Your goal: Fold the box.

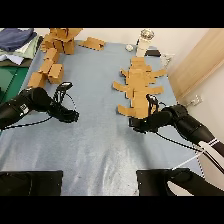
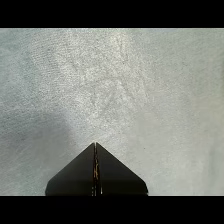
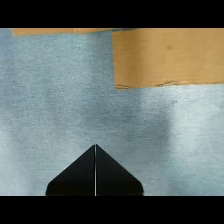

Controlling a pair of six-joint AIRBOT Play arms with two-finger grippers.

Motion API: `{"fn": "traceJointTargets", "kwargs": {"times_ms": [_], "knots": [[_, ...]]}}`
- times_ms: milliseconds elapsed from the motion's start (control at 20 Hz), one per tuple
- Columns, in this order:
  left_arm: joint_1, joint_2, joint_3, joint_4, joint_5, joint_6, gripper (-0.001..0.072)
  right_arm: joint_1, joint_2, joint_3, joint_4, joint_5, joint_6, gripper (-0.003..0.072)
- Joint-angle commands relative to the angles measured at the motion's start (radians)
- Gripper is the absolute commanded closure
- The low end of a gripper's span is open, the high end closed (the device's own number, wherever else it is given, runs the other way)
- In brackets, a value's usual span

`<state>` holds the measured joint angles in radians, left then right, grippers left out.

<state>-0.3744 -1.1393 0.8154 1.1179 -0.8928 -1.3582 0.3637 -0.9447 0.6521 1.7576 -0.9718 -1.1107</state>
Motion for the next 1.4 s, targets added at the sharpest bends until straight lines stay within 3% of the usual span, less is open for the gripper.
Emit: {"fn": "traceJointTargets", "kwargs": {"times_ms": [0,150,200,250,350,400,450,600,700,850,1050,1200,1350], "knots": [[0.000,0.000,0.000,0.000,0.000,0.000,0.0697,0.004,-0.001,-0.001,0.004,-0.001,0.004,0.0684],[0.000,0.000,0.000,0.000,0.000,0.000,0.0697,0.003,-0.001,-0.001,0.003,-0.001,0.004,0.0659],[0.000,0.000,0.000,0.000,0.000,0.000,0.0697,-0.006,-0.001,-0.001,0.004,-0.001,0.004,0.0509],[0.000,0.000,0.000,0.000,0.000,0.000,0.0697,-0.021,-0.002,0.005,0.003,-0.009,0.004,0.0415],[0.000,0.000,0.000,0.000,0.000,0.000,0.0696,-0.094,-0.002,0.042,-0.024,-0.064,0.003,0.0383],[0.000,0.000,0.000,0.000,0.000,0.000,0.0697,-0.151,-0.002,0.075,-0.072,-0.115,0.002,0.0257],[0.000,0.000,0.000,0.000,0.000,0.000,0.0697,-0.213,-0.002,0.111,-0.135,-0.165,-0.017,0.0235],[0.000,0.000,0.000,0.000,0.000,0.000,0.0696,-0.443,-0.003,0.214,-0.331,-0.215,-0.145,0.0236],[0.000,0.000,0.000,0.000,0.002,0.000,0.0696,-0.597,-0.019,0.247,-0.337,-0.164,-0.271,0.0235],[0.000,0.000,0.000,0.000,0.018,0.000,0.0696,-0.780,-0.118,0.272,-0.195,-0.076,-0.462,0.0236],[0.000,0.000,0.000,0.000,0.035,0.000,0.0697,-0.884,-0.305,0.315,0.009,0.023,-0.679,0.0235],[0.000,0.000,0.000,0.000,0.037,0.000,0.0696,-0.895,-0.451,0.384,0.153,-0.009,-0.826,0.0236],[0.000,0.000,0.000,0.000,0.038,0.000,0.0696,-0.893,-0.518,0.422,0.277,-0.065,-0.932,0.0236]]}}
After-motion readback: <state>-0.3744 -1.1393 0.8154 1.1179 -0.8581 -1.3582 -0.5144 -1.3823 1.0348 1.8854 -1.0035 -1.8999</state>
